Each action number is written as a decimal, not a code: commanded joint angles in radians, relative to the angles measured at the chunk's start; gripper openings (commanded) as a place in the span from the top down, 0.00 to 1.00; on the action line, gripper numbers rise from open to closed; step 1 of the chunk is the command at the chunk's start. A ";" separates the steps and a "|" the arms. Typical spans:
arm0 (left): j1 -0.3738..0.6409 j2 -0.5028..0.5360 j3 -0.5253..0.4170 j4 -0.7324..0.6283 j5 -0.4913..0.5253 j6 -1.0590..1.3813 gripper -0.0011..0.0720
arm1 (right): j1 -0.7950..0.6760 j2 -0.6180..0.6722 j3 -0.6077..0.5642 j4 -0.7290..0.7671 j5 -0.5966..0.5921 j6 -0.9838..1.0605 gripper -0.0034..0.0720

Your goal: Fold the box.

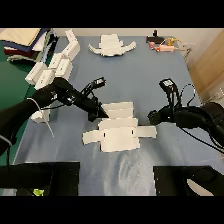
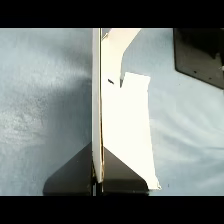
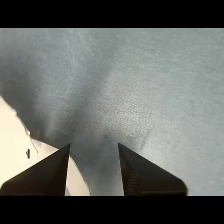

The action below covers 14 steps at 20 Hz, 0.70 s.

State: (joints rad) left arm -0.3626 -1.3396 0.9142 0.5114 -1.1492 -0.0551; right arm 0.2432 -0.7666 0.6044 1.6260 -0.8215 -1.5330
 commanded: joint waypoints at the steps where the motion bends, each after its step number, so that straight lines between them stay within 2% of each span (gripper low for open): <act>1: -0.050 0.121 -0.089 0.009 0.130 0.093 0.98 | 0.000 0.001 0.011 -0.006 -0.007 0.076 0.33; 4: -0.114 0.249 -0.222 0.004 0.317 0.164 0.98 | 0.000 -0.001 0.011 -0.006 -0.006 0.078 0.33; 6: -0.161 0.301 -0.291 0.004 0.405 0.188 0.97 | 0.000 -0.001 0.011 -0.006 -0.006 0.079 0.33; 9: -0.222 0.317 -0.351 0.004 0.470 0.202 0.97 | 0.000 -0.001 0.011 -0.006 -0.006 0.115 0.33; 14: -0.285 0.317 -0.368 0.005 0.516 0.201 0.97 | 0.000 -0.001 0.011 -0.005 -0.011 0.120 0.33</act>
State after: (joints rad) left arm -0.6144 -1.0306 0.5640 0.5137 -0.6785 0.1383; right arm 0.2432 -0.7666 0.6151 1.6188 -0.8295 -1.4250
